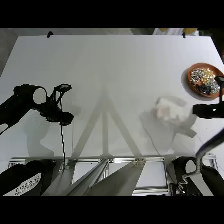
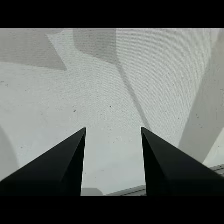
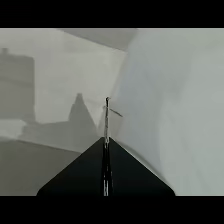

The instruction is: Fold the box and place the chain.

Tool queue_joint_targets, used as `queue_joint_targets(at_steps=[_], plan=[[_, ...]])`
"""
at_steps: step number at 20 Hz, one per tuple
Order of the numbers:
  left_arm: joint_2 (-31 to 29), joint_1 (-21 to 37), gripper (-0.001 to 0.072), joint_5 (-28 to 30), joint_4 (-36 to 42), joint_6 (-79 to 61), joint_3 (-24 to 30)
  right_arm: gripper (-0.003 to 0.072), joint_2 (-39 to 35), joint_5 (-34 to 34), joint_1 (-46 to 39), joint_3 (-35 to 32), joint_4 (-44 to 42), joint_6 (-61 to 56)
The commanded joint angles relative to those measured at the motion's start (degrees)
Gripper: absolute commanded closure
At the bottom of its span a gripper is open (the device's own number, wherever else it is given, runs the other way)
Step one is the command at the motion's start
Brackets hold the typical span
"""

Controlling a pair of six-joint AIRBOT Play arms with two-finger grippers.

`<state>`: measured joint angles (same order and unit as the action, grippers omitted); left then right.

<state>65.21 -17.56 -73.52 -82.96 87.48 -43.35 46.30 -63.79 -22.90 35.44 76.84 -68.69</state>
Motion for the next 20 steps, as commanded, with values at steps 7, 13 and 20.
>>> queue_joint_targets(at_steps=[7, 13, 20], plan=[[0.00, -0.04, 0.0318, 0.02, -0.02, 0.00, 0.02, 0.0665, -12.55, 1.05, 19.96, -7.37, -8.41, 4.11], [0.00, -0.04, 0.0318, 0.02, 0.00, 0.00, 0.02, 0.0666, -12.55, 22.29, 25.81, -11.41, -13.11, 4.02], [0.00, -0.04, 0.0318, 0.00, 0.00, 0.00, 0.02, 0.0666, -12.55, 33.05, 29.33, -15.78, -14.36, 7.72]])
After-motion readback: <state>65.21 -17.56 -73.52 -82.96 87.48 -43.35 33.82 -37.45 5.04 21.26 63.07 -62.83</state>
